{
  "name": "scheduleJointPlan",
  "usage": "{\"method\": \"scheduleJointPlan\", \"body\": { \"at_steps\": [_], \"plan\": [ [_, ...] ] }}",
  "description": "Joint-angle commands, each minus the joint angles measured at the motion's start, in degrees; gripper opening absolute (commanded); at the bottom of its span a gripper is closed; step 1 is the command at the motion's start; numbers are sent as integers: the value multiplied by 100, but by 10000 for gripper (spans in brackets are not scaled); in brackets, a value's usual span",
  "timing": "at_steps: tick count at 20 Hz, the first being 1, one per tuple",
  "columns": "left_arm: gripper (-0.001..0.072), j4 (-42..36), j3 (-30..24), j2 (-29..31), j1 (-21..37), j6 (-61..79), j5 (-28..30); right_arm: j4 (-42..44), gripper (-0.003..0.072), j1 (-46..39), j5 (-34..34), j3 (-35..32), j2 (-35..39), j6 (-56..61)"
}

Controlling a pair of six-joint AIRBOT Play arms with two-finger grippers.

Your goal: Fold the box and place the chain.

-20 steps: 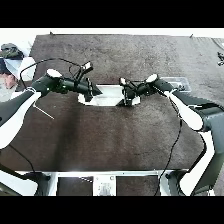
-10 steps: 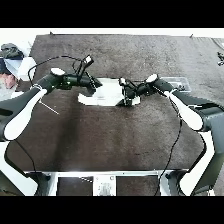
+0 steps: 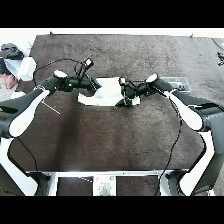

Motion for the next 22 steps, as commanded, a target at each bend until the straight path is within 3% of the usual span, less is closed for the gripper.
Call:
{"method": "scheduleJointPlan", "body": {
  "at_steps": [1, 11, 15, 22],
  "plan": [
    [10, 258, -11, -59, -4, -363, 7, -15, 323, 0, -2, 2, 2, -4],
    [11, 289, -9, -57, -4, -387, 0, -15, 323, 0, -2, 4, 4, -4],
    [10, 315, 291, 15, 26, -361, -101, -15, 323, 0, -2, 2, 4, -4],
    [10, 730, 671, 756, 485, 219, -1198, -15, 323, 0, -2, 2, 4, -4]
  ]
}}
